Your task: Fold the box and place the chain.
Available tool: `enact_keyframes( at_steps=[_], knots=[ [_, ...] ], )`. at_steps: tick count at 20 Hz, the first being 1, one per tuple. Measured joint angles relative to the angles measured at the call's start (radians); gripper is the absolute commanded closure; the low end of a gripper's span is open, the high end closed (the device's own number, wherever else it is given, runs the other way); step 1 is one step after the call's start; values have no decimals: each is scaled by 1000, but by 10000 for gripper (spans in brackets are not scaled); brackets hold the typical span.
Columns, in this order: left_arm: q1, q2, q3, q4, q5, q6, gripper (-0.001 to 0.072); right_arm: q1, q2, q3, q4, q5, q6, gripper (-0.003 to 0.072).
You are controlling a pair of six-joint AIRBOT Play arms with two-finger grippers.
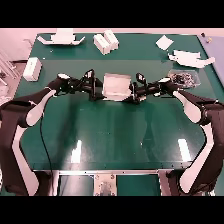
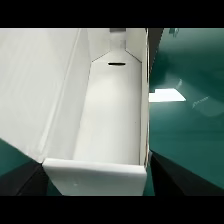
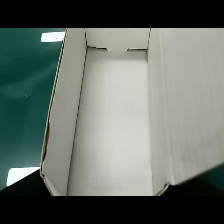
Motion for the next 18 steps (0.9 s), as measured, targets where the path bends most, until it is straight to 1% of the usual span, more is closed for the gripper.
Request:
enact_keyframes(
  at_steps=[6,9,18],
  knots=[
    [-4,-6,0,18,-56,-42,2,0,0,0,-3,5,0,130],
    [-14,-6,0,52,-74,-79,1,0,0,0,-5,5,1,130],
    [-48,-6,0,137,-13,-94,2,0,0,-1,0,-1,3,130]
  ],
)
